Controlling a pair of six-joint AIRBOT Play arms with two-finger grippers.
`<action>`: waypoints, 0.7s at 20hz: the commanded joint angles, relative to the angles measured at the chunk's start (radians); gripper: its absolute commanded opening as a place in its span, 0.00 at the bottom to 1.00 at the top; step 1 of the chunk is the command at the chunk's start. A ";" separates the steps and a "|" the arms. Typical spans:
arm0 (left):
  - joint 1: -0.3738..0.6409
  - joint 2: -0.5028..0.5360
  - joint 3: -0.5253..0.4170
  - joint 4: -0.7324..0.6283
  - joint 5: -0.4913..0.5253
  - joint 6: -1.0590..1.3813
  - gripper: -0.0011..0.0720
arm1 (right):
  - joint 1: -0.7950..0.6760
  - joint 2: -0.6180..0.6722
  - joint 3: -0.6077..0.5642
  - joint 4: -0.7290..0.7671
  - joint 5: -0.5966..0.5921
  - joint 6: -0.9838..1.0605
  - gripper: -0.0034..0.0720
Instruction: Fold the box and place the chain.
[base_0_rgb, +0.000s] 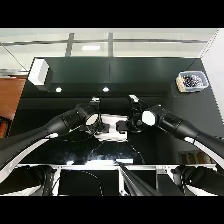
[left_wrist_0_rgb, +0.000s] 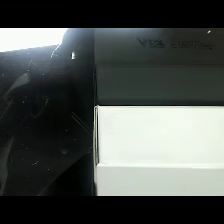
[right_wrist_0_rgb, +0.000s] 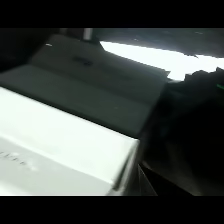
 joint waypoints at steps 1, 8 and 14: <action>0.001 0.000 0.000 0.001 -0.001 0.000 0.05 | 0.037 -0.023 0.049 -0.159 0.101 0.152 0.70; 0.001 0.000 0.000 0.000 -0.001 0.000 0.05 | 0.104 -0.081 0.149 -0.243 0.195 0.289 0.70; 0.001 0.000 0.000 0.001 -0.001 0.000 0.05 | 0.123 -0.137 0.171 -0.242 0.207 0.354 0.56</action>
